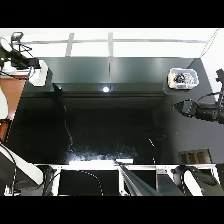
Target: Fold the box and place the chain.
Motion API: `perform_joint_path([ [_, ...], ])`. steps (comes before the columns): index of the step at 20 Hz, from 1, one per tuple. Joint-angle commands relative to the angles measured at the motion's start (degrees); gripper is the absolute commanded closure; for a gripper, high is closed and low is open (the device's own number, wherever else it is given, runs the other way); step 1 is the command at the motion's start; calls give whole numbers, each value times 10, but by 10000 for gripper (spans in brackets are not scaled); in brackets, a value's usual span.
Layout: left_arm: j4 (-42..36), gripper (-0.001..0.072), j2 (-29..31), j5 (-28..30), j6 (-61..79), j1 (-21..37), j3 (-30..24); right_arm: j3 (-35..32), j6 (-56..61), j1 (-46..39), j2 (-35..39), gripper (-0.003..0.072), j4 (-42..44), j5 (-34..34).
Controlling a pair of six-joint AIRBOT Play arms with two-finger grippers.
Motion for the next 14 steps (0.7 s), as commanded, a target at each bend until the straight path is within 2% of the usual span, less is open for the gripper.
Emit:
perform_joint_path([
  [1, 7, 3, 69, -128, -82, -1, 3, 2, 0, 0, 0, 673, 0, 12],
  [2, 6, 10, 89, -175, -95, -1, 2, 5, 0, 0, 0, 672, 0, 29],
  [3, 6, 94, 107, -218, -107, -1, 2, 10, 0, 0, 0, 672, -2, 48],
  [4, -7, 349, 128, -265, -107, -2, 0, 18, 0, 0, 1, 673, -9, 68],
  [5, -34, 645, 156, -286, -102, -5, -18, 26, 0, 0, 2, 673, -19, 91],
  [6, -73, 681, 193, -282, -94, -10, -47, 29, 0, 0, 8, 673, -21, 108],
  [7, -106, 681, 242, -246, -88, -21, -93, 29, 0, 0, 21, 674, -27, 115],
  [9, -143, 681, 363, -128, -68, -59, -219, 28, 0, 0, 67, 674, -50, 97],
  [12, -194, 680, 578, 28, -17, -158, -483, -16, -3, 0, 149, 674, -59, -32],
  [14, -184, 679, 706, 144, -11, -223, -674, -74, -91, 0, 188, 674, -58, -88],
])
